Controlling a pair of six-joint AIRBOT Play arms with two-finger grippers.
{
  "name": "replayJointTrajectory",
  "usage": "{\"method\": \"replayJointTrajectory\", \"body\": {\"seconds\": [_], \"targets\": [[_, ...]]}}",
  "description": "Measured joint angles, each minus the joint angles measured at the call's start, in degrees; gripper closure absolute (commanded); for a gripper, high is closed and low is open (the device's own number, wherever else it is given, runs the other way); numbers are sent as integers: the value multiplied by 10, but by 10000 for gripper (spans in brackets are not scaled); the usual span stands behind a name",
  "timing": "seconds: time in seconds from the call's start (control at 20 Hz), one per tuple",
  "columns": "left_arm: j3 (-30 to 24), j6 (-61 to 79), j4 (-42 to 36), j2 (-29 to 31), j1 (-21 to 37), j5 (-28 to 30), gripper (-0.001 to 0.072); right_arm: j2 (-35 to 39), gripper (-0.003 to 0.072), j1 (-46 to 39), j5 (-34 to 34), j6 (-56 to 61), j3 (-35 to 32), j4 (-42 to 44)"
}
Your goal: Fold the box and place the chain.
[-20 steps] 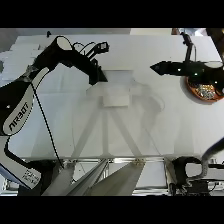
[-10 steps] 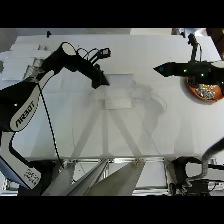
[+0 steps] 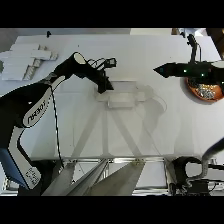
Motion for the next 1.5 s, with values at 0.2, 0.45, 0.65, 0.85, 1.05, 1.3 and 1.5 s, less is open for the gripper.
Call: {"method": "replayJointTrajectory", "body": {"seconds": [0.2, 0.45, 0.65, 0.85, 1.05, 1.3, 1.5], "targets": [[0, 2, -2, -3, -1, 5, 707, 0, 290, 0, 0, 0, 0, 0], [0, 2, -2, -4, -1, 6, 695, 0, 290, 0, 2, 0, 0, 0], [0, 2, 0, -4, -2, 6, 695, 0, -8, 0, 15, 0, 0, 0], [0, 2, 0, -4, -2, 5, 695, 0, -11, 0, 27, -12, 0, -2], [0, 2, 0, -4, -2, 4, 695, 0, -5, 0, 47, -17, 0, -3], [0, 2, 0, -4, -2, 4, 695, 0, -4, 0, 70, -17, 0, -12], [0, 2, 0, -4, -2, 4, 695, 0, -4, -1, 102, -43, 12, -44]]}}
